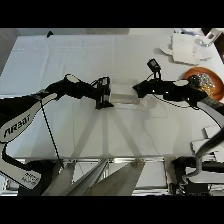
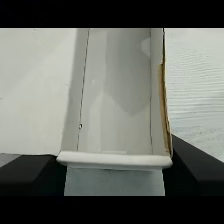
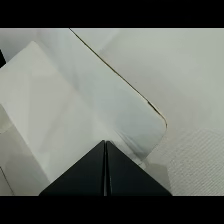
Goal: Fold the box and place the chain.
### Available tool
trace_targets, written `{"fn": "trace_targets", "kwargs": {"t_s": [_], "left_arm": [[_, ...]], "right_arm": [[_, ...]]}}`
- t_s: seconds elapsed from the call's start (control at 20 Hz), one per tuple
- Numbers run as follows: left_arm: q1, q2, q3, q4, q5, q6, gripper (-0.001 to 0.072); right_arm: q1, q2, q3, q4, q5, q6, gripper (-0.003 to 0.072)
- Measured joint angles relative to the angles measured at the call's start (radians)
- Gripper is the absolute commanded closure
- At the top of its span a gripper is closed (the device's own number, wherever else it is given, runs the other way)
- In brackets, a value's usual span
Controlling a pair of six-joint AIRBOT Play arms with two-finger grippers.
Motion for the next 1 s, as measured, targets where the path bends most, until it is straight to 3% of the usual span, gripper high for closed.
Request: {"fn": "trace_targets", "kwargs": {"t_s": [0.65, 1.0], "left_arm": [[0.000, 0.000, 0.000, -0.002, -0.001, -0.003, 0.0394], [0.000, 0.000, 0.000, 0.000, -0.005, -0.003, 0.0394]], "right_arm": [[0.014, -0.003, 0.000, -0.092, -0.039, 0.040, 0.0675], [-0.013, 0.222, 0.000, -0.203, 0.016, 0.050, 0.0678]]}}
